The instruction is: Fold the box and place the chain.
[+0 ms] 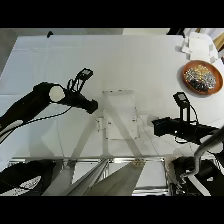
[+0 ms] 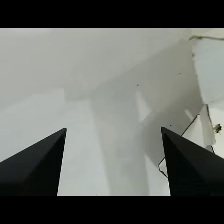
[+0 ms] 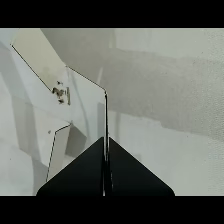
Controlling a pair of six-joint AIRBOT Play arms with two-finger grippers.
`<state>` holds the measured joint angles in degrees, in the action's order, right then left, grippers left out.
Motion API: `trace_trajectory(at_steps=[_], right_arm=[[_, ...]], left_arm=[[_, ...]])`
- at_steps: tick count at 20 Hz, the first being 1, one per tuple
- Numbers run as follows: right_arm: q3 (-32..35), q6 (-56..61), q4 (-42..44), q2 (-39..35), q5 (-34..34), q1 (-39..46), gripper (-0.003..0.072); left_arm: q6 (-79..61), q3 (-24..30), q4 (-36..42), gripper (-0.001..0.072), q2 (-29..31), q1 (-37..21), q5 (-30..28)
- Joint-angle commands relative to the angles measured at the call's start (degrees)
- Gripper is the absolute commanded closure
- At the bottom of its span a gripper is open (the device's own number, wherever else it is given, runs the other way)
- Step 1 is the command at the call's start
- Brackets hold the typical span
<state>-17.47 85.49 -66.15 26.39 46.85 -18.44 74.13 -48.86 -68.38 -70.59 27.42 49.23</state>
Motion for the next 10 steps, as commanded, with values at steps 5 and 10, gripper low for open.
trace_trajectory(at_steps=[5, 10], right_arm=[[0.0, 0.0, 0.1, 0.0, 0.1, -0.1, 0.0669], [0.0, 0.0, 0.1, -0.1, 0.1, -0.1, 0.0669]], left_arm=[[-41.8, 0.0, 41.6, 0.0071, -0.4, -19.7, 12.8], [-49.9, 0.0, 45.9, 0.0071, -6.9, -23.8, 30.7]])
